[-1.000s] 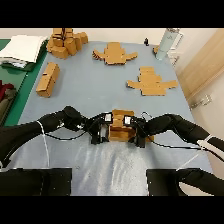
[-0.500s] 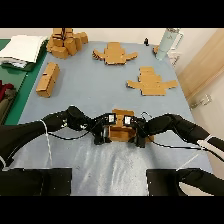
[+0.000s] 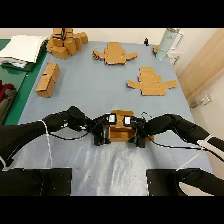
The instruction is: Fold the box.
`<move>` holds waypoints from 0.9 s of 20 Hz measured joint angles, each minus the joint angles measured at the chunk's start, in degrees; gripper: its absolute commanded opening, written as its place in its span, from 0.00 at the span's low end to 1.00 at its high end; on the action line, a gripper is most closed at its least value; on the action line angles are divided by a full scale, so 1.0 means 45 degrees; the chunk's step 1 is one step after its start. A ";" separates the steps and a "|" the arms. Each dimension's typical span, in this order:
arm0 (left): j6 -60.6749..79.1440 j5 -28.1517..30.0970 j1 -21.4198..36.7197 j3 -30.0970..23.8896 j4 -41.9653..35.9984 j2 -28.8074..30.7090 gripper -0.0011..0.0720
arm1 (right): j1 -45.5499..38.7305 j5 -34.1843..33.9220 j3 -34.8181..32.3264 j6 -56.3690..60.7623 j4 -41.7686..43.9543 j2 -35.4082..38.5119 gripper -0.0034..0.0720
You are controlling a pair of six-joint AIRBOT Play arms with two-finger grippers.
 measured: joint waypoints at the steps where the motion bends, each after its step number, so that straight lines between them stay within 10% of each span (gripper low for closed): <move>1: -0.0053 -0.0034 0.0000 0.0000 0.0058 0.0000 0.96 | 0.0000 0.0000 0.0000 0.0000 0.0000 0.0000 0.73; 18: -0.1166 0.0869 -0.0330 0.0015 0.0253 0.0000 0.96 | 0.0000 0.0024 0.0000 0.0005 0.0005 0.0000 0.73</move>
